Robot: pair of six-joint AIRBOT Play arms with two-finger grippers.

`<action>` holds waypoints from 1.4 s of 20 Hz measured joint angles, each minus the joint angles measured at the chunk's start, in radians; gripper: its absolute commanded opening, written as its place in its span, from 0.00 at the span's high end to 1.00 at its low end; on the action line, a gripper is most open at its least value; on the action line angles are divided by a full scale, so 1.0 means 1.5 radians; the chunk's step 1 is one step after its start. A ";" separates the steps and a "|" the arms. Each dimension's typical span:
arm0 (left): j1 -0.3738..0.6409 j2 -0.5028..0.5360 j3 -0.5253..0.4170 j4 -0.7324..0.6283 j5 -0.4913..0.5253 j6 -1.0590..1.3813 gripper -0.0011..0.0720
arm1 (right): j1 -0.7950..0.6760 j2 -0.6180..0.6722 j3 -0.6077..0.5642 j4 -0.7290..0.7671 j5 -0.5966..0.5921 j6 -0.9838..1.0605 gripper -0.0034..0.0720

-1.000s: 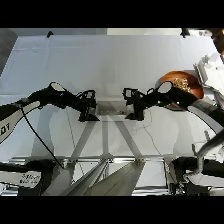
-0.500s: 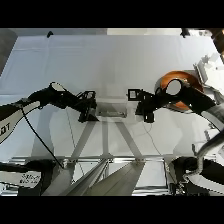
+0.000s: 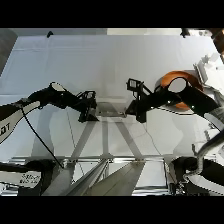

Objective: Fold the box and place the chain.

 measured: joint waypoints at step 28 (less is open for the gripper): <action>0.000 0.000 0.000 0.000 0.000 0.000 0.78 | 0.000 0.048 -0.006 -0.229 -0.049 0.041 0.93</action>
